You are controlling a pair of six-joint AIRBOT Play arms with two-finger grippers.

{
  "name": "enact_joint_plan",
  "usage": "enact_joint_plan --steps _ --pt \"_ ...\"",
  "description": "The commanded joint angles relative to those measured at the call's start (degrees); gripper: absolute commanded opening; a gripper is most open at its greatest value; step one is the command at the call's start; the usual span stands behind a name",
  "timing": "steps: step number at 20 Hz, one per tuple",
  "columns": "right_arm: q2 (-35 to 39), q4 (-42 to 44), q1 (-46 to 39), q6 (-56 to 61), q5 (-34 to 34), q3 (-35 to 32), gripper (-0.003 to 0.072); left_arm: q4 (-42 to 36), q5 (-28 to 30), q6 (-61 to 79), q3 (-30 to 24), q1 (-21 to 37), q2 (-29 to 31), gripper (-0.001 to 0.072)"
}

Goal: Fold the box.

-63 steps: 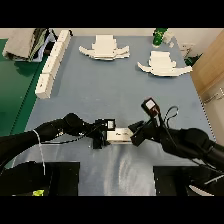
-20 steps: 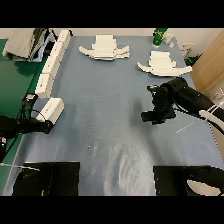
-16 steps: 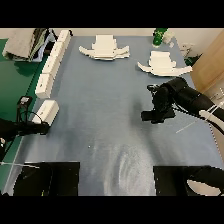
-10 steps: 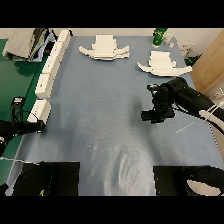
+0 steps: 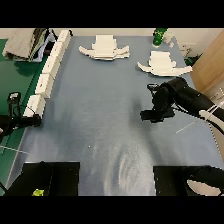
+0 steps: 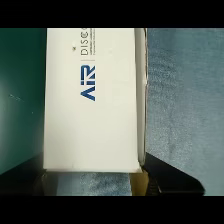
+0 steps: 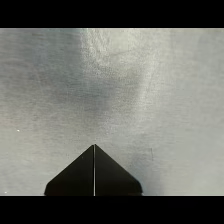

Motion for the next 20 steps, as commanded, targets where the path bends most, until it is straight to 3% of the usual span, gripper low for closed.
enact_joint_plan --steps 1,4,20 --pt "0.0 0.1 0.0 0.0 1.2 0.0 0.0003 -3.9 0.5 4.9 1.8 -2.1 -3.3 0.028" --pt "0.0 0.1 0.0 0.0 1.2 0.0 0.0003 -4.4 0.6 5.8 1.7 -4.6 -4.8 0.028" --pt "0.0 1.3 0.0 0.0 1.2 0.0 0.0003 -4.9 3.8 5.7 1.7 -4.5 -5.4 0.0279"
